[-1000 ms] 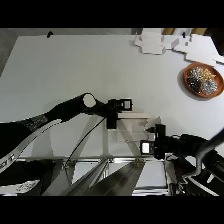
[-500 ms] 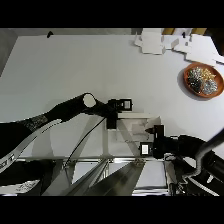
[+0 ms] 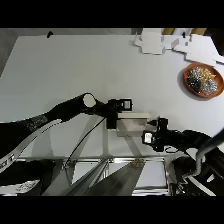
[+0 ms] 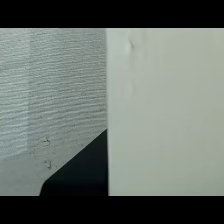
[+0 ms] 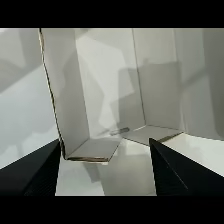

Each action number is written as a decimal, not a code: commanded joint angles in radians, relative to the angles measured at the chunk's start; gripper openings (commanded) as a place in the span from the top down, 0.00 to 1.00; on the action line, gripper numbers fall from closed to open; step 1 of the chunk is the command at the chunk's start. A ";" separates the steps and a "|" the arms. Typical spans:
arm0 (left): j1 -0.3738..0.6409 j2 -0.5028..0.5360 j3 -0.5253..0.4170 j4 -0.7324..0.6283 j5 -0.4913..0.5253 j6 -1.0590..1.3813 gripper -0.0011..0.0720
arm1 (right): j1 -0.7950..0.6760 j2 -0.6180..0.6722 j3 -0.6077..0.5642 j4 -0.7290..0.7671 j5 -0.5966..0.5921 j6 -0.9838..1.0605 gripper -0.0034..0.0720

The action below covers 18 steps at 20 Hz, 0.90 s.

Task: Fold the box and place the chain.

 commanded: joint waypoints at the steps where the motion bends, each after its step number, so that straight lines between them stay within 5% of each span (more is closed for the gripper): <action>1: 0.000 0.000 0.000 0.000 0.000 0.000 0.95 | -0.103 -0.059 0.041 0.166 0.054 -0.147 0.17; 9: 0.000 0.000 0.000 0.000 0.000 0.000 0.95 | -0.315 -0.250 0.148 0.394 0.117 -0.521 0.16; 18: 0.000 0.000 0.000 0.000 0.000 0.000 0.95 | -0.414 -0.264 0.151 0.498 0.128 -0.648 0.10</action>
